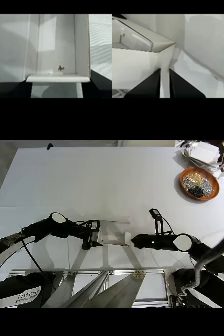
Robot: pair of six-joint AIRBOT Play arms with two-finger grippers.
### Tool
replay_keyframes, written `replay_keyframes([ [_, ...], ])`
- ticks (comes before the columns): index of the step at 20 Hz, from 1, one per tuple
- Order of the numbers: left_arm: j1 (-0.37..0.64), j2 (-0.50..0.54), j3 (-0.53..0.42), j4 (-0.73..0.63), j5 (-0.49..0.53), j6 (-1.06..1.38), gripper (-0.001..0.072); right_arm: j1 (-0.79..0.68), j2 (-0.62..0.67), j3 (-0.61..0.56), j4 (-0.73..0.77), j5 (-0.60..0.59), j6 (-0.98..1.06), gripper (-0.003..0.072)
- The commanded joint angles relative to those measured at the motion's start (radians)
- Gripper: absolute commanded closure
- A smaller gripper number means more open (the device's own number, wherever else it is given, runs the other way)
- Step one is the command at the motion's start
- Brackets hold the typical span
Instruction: Fold the box and place the chain.
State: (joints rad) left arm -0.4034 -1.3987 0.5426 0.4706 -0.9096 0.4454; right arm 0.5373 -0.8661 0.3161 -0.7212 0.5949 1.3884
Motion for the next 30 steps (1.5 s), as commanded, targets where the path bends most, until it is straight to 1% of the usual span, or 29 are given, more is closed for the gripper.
replay_keyframes([
  [1,0.001,0.001,0.0,0.0,0.0,0.0,0.0437,0.004,0.0,0.029,0.011,0.009,-0.006,0.0545],
  [2,0.001,0.001,0.0,0.0,0.0,0.0,0.0437,0.004,0.0,0.032,0.011,0.017,-0.006,0.0481],
  [3,0.001,0.001,0.0,0.0,0.0,0.0,0.0437,0.005,0.0,0.035,0.011,0.023,-0.006,0.0446],
  [4,0.001,0.001,0.0,0.0,0.0,0.0,0.0437,0.012,0.0,0.037,0.012,0.022,-0.006,0.0445],
  [6,0.001,0.001,0.0,0.0,0.0,0.0,0.0437,0.028,0.0,0.037,0.019,0.015,-0.006,0.0405],
  [11,0.001,0.001,0.0,0.0,0.0,0.0,0.0437,0.037,0.0,0.038,0.018,0.02,-0.006,0.0378],
  [12,0.001,0.001,0.0,0.0,0.0,0.0,0.0437,0.037,0.0,0.04,0.015,0.023,-0.006,0.028],
  [13,0.001,0.001,0.0,0.0,0.0,0.0,0.0437,0.037,-0.001,0.045,0.009,0.027,-0.006,0.0218],
  [17,0.001,0.001,0.0,0.0,0.0,0.0,0.0437,0.037,-0.024,0.117,-0.084,0.055,0.015,0.0218],
  [21,0.001,0.001,0.0,0.0,0.0,0.0,0.0437,0.1,-0.138,0.182,-0.168,0.1,0.133,0.0219],
  [25,0.001,0.001,0.0,0.0,0.0,0.0,0.0437,0.159,-0.233,0.254,-0.217,0.113,0.163,0.0219],
  [28,0.001,0.001,0.0,0.0,-0.001,0.0,0.0437,0.179,-0.242,0.291,-0.285,0.114,0.282,0.0224],
  [30,0.001,0.001,0.0,0.0,0.0,0.0,0.0437,0.187,-0.243,0.298,-0.362,0.13,0.387,0.0225],
])
